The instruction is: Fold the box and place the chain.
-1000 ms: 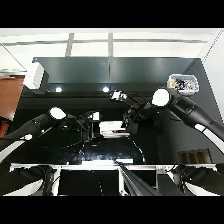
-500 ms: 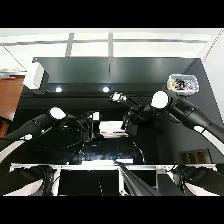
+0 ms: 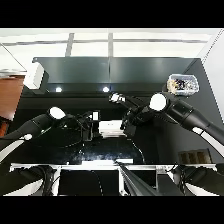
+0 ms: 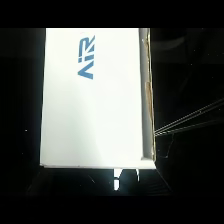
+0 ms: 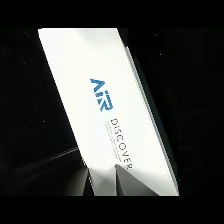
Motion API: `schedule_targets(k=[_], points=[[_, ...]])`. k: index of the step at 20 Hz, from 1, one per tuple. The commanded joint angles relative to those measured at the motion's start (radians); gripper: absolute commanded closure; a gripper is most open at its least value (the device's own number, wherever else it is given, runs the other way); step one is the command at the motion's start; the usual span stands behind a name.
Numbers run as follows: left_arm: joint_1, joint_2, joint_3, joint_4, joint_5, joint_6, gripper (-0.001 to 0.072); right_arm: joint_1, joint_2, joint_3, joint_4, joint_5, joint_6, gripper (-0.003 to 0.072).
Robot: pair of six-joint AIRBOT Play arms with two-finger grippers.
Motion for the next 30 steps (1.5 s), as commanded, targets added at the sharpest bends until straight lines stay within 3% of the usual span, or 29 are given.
schedule_targets(k=[1, 7, 22, 24, 30], points=[[-0.001, -0.001, 0.0, 0.0, 0.001, 0.0, 0.0319, 0.003, -0.001, -0.001, 0.004, 0.003, 0.016, 0.052], [-0.001, -0.001, 0.0, 0.0, 0.001, 0.0, 0.0319, 0.03, -0.001, 0.0, -0.083, 0.036, 0.071, 0.0519], [-0.001, -0.001, 0.0, 0.0, 0.001, 0.001, 0.0319, 0.046, 0.01, 0.051, -0.086, 0.021, 0.12, 0.0515], [-0.001, -0.001, 0.0, 0.0, 0.001, 0.001, 0.0319, 0.035, 0.014, 0.057, -0.086, 0.021, 0.134, 0.0325], [-0.001, -0.001, 0.0, 0.0, 0.001, 0.001, 0.0319, 0.034, 0.016, 0.056, -0.086, 0.03, 0.139, 0.033]])
